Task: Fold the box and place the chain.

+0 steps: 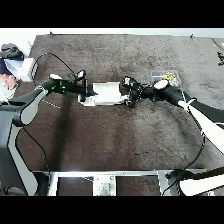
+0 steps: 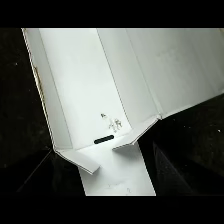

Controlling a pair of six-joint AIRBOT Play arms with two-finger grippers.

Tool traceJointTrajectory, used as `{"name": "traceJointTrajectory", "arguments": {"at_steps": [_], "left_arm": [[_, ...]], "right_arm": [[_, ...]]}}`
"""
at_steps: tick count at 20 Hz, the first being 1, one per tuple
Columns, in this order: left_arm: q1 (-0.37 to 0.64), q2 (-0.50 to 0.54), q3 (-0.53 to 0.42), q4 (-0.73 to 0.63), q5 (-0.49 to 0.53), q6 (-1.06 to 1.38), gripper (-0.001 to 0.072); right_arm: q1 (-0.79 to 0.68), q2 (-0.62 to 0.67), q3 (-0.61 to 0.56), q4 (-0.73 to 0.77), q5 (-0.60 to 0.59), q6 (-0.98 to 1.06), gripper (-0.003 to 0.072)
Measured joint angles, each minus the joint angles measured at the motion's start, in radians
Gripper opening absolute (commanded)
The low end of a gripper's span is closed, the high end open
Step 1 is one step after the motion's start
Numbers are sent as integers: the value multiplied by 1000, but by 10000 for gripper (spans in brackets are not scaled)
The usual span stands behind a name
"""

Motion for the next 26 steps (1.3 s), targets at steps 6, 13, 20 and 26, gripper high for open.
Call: {"name": "traceJointTrajectory", "arguments": {"at_steps": [6,13,20,26], "left_arm": [[0,0,0,-1,0,0,10],[0,0,0,-2,0,0,11],[0,0,0,-2,0,0,11],[0,0,0,-1,0,0,11]], "right_arm": [[-8,-41,50,32,45,-3,680],[-27,-149,164,29,149,-3,718],[-43,-244,295,20,269,-3,719],[-47,-325,394,9,391,-2,716]]}}
